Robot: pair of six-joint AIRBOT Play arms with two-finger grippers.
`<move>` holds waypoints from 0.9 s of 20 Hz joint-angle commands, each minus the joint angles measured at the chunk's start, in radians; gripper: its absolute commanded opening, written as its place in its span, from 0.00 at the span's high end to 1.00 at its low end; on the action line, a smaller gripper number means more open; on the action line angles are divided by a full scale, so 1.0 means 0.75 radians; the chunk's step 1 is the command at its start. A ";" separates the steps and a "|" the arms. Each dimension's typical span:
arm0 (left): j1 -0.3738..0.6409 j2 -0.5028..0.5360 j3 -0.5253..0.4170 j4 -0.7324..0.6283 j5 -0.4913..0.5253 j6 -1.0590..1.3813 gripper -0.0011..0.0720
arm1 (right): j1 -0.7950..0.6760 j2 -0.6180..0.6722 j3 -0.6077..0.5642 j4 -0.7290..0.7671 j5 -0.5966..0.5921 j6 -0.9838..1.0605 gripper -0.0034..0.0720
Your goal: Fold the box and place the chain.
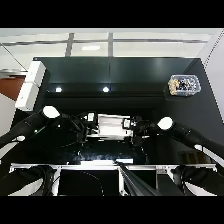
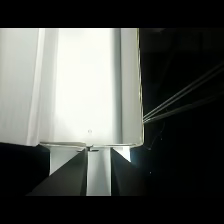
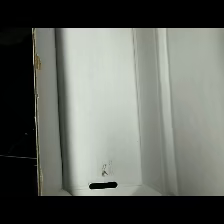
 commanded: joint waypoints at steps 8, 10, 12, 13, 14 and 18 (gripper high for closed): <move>-0.006 -0.057 -0.001 -0.101 -0.009 -0.001 0.77 | 0.002 -0.001 0.000 0.000 0.000 -0.001 0.26; -0.030 -0.071 -0.001 -0.105 0.006 0.002 0.77 | 0.002 -0.001 0.000 0.000 0.000 -0.001 0.26; -0.060 -0.083 0.000 -0.144 0.012 0.005 0.77 | 0.002 -0.001 0.000 0.000 0.000 -0.001 0.26; -0.073 -0.087 -0.001 -0.152 0.018 0.005 0.77 | 0.002 -0.001 0.000 0.000 0.000 -0.001 0.26; -0.081 -0.087 -0.001 -0.145 0.033 0.004 0.77 | 0.002 -0.001 0.000 0.000 0.000 -0.001 0.26; -0.081 -0.087 -0.001 -0.144 0.041 0.004 0.77 | 0.002 -0.001 0.000 0.000 0.000 -0.001 0.26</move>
